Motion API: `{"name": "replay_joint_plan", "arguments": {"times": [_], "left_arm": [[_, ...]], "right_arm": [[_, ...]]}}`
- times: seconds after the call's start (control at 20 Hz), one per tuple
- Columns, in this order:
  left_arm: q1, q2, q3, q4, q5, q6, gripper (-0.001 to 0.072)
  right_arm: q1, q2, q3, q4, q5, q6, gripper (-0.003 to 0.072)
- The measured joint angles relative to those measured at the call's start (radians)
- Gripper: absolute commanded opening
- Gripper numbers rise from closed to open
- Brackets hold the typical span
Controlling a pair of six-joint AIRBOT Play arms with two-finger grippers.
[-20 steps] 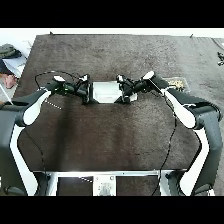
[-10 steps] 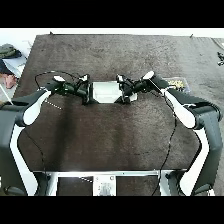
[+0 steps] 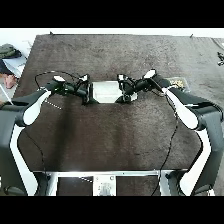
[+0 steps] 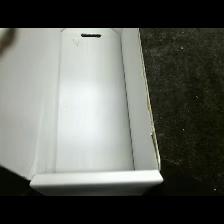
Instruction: Fold the box and place the chain.
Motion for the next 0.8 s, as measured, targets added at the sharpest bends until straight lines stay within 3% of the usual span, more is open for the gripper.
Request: {"name": "replay_joint_plan", "arguments": {"times": [0.55,0.6,0.65,0.7,0.75,0.8], "left_arm": [[0.0,0.0,0.0,0.0,0.0,0.0,0.0406],[0.0,0.0,0.0,0.0,0.0,0.0,0.0406],[0.0,0.0,0.0,0.0,0.0,0.0,0.0406],[0.0,0.0,0.0,0.0,0.0,0.0,0.0406],[0.0,0.0,0.0,0.0,0.0,0.0,0.0406],[0.0,0.0,0.0,0.0,0.0,0.0,0.0406]], "right_arm": [[-0.016,0.128,0.0,-0.261,0.021,0.14,0.0585],[-0.021,0.143,0.0,-0.272,0.023,0.164,0.0494],[-0.026,0.157,0.0,-0.275,0.027,0.184,0.0322],[-0.028,0.166,0.0,-0.27,0.037,0.202,0.0261],[-0.029,0.174,0.0,-0.249,0.057,0.214,0.0261],[-0.029,0.18,-0.002,-0.217,0.076,0.225,0.0137]]}}
